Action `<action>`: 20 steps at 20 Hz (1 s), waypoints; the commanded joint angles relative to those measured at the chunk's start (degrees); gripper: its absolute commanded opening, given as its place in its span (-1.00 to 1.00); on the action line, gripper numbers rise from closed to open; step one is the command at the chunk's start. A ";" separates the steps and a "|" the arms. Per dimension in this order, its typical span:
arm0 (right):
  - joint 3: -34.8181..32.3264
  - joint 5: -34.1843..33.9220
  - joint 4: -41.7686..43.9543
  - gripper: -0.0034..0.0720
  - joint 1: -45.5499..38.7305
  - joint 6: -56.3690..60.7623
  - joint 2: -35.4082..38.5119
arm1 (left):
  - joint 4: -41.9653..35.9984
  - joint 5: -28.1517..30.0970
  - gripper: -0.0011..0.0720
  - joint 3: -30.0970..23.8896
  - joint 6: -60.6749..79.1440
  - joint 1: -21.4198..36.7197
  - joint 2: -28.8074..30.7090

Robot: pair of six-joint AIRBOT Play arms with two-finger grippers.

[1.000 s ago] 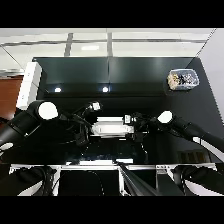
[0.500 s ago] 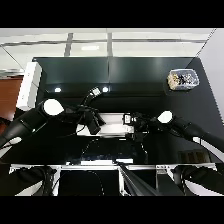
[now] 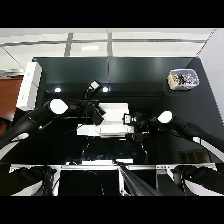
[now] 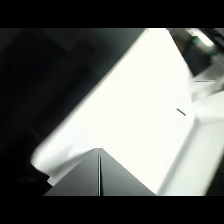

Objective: Fold the box and place the chain.

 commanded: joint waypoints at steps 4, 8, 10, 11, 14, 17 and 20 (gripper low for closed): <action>0.00 0.02 0.00 0.18 0.00 0.02 0.04 | 0.13 -4.70 -0.89 0.04 -0.09 -0.02 -6.97; 0.00 0.02 0.00 0.18 0.00 0.02 0.04 | 0.17 -2.97 -0.89 0.68 0.17 0.46 -7.17; 0.00 0.02 0.00 0.18 0.00 0.02 0.04 | 1.62 -4.70 -0.90 2.64 0.17 1.64 -6.01; 0.00 0.02 0.00 0.18 0.00 0.02 0.04 | 3.30 -6.01 -0.90 3.54 0.15 2.36 -4.63; 0.00 0.02 0.00 0.18 0.00 0.02 0.04 | 7.10 -11.02 -0.90 4.15 -1.20 5.73 2.82; 0.00 0.02 0.02 0.18 0.00 0.02 0.04 | 8.28 -15.63 -0.90 2.05 -2.01 10.43 10.88; 0.00 0.02 0.00 0.18 0.00 0.02 0.04 | 7.89 -20.63 -0.89 -2.86 1.29 14.80 17.64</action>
